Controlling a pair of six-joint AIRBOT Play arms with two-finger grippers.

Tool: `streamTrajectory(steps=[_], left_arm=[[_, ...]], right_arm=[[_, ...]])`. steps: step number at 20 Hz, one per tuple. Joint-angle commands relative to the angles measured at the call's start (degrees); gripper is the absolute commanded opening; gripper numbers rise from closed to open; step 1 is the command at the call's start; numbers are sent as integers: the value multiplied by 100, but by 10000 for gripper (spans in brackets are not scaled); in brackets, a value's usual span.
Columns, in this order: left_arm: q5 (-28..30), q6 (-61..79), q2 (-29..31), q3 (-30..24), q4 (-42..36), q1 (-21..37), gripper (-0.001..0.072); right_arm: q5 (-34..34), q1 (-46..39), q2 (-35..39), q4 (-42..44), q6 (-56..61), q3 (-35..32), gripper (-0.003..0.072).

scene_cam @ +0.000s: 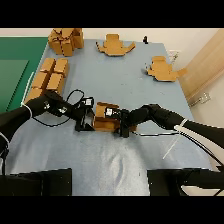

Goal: Fold the box.

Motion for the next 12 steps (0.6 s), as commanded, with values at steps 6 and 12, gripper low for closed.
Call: streamTrajectory(steps=[6, 12], left_arm=[[507, -505, -33, 39, 538, -345, 692], [1082, -518, -33, 39, 535, -660, 692]], right_arm=[[-17, 7, 0, -4, 2, -2, 7], [-17, 7, -2, -4, 2, -2, 7]])
